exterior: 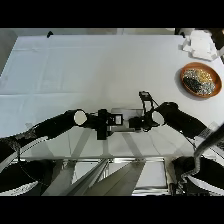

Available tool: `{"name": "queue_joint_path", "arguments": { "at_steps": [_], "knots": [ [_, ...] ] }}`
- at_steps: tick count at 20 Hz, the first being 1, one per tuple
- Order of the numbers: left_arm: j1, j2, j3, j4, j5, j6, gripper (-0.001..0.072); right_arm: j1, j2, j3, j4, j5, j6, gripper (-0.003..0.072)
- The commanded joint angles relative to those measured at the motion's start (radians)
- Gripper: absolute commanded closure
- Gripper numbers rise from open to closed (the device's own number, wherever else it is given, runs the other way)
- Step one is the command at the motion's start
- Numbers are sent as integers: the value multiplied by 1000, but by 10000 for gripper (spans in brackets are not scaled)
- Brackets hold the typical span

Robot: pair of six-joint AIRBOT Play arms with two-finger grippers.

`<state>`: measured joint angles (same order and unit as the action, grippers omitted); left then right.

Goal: Fold the box and place the chain.

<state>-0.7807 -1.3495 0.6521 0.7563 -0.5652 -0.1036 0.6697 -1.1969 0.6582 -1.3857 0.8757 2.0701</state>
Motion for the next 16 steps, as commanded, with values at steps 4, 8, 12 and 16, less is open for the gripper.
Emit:
{"name": "queue_joint_path", "arguments": {
  "at_steps": [4, 8, 12, 16],
  "knots": [
    [0, 0, 1, 0, 0, 2, 362, 29, -44, -7, 2, -23, 28, 463],
    [0, 0, 1, 0, 0, 2, 362, 28, -50, -8, -19, -19, 27, 635],
    [0, 0, 1, 0, 0, 2, 362, 28, -50, -8, -41, 2, 27, 670],
    [0, 0, 1, 0, 0, 2, 362, 28, -50, -8, -40, -2, 24, 386]
  ]
}}
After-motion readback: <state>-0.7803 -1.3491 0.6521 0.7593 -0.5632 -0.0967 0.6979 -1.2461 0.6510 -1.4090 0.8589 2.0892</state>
